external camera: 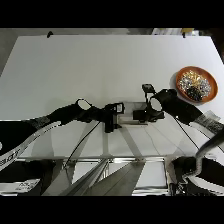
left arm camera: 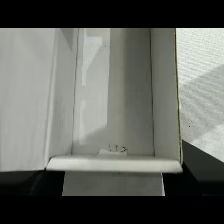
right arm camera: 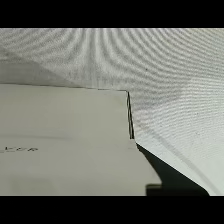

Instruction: Fold the box and place the chain.

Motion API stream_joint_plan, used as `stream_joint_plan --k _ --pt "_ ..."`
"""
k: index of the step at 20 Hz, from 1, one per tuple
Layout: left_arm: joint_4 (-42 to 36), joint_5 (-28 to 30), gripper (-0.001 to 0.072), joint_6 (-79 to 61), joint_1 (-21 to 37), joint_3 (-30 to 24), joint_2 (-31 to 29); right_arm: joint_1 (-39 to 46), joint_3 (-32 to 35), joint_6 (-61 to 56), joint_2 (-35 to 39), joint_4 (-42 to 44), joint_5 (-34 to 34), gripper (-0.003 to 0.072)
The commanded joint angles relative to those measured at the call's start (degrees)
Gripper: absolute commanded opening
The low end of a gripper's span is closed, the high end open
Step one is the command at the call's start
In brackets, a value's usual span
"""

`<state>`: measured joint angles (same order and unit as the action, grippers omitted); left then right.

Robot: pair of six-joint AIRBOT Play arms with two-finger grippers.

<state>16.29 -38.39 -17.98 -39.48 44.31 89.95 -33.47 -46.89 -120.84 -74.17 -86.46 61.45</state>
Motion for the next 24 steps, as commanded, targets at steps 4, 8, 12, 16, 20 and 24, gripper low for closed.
stream_joint_plan --k 4,8,12,16,20,24 --pt "0.0 0.0 0.0277 0.0 0.0 0.0 0.0 -0.2 -0.1 -0.8 -1.5 -0.8 0.4 0.0072" --pt "0.0 0.0 0.0277 0.0 0.0 0.0 0.0 -0.2 -0.1 -0.8 -1.9 -0.8 0.4 0.0043" --pt "0.0 0.0 0.0277 0.0 0.0 0.0 0.0 -0.1 -0.1 -0.9 -1.9 -0.9 0.1 0.0175" --pt "0.0 0.0 0.0277 0.0 0.0 0.0 0.0 -0.1 -0.1 -0.9 -1.9 -2.3 0.2 0.0177" --pt "0.0 0.0 0.0277 0.0 0.0 0.0 0.0 -0.1 -0.1 -0.9 -1.9 -2.3 0.2 0.002" --pt "0.0 0.0 0.0277 0.0 0.0 0.0 0.0 -0.1 -0.1 -0.9 -1.9 -2.3 0.3 0.0025"
